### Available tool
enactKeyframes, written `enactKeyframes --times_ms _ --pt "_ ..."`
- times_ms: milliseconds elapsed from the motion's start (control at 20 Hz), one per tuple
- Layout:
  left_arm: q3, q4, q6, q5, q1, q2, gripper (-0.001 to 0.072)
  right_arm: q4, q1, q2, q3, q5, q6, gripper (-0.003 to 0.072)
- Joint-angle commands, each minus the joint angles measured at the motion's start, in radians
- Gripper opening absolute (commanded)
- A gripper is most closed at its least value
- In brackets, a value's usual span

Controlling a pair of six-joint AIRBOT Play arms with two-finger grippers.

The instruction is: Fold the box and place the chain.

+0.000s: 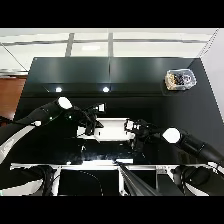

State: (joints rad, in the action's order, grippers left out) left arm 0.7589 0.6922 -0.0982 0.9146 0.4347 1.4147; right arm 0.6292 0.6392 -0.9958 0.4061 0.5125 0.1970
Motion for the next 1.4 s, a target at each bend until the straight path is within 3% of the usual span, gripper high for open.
enactKeyframes --times_ms 0,300,600,1150,1350 --pt "0.000 0.000 -0.003 0.004 0.000 0.000 0.0029 0.026 0.000 0.003 0.028 0.010 -0.015 0.0635" --pt "0.000 0.000 -0.003 0.006 0.000 0.000 0.0028 0.109 -0.035 0.003 0.081 0.073 -0.017 0.0635" --pt "0.000 0.000 -0.003 0.006 0.000 0.000 0.0028 0.104 -0.106 0.003 0.082 0.082 -0.027 0.0635" --pt "0.000 0.000 -0.003 0.006 0.000 0.000 0.0028 0.026 -0.109 0.003 0.082 0.131 -0.092 0.0635" --pt "0.000 0.000 -0.003 0.006 0.000 0.000 0.0028 0.028 -0.109 0.004 0.089 0.055 -0.105 0.0635"
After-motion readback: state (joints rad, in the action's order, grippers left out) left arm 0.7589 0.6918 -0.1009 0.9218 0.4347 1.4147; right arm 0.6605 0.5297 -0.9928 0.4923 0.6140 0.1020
